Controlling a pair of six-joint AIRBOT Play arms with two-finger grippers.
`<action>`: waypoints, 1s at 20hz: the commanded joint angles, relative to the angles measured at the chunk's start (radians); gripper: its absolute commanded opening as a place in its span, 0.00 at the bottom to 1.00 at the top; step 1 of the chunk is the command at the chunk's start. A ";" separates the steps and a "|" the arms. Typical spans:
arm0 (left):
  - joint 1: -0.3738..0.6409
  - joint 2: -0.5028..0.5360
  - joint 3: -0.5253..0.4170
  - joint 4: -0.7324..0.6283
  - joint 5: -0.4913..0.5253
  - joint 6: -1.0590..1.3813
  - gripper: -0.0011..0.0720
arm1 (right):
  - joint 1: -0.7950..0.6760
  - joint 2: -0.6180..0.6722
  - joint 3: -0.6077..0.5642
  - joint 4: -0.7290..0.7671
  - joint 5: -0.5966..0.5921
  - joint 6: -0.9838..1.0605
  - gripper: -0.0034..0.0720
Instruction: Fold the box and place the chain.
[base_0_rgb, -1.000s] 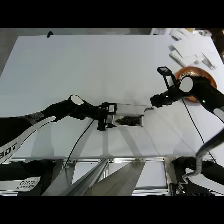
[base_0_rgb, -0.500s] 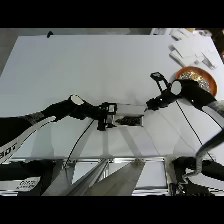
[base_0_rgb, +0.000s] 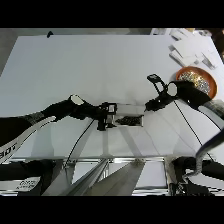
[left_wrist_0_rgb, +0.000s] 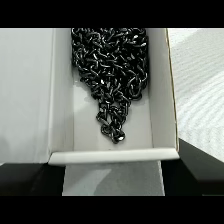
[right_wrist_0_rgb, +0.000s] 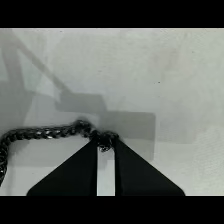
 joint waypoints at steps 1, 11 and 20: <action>0.001 0.001 0.000 0.000 0.000 0.000 0.44 | 0.001 -0.002 -0.032 -0.006 0.009 0.000 0.11; 0.001 0.001 0.000 0.000 0.000 0.000 0.44 | 0.001 0.305 -0.034 -0.001 0.098 0.000 0.06; 0.001 0.001 0.000 0.000 0.000 0.000 0.44 | 0.001 0.597 -0.034 0.469 0.229 -0.103 0.06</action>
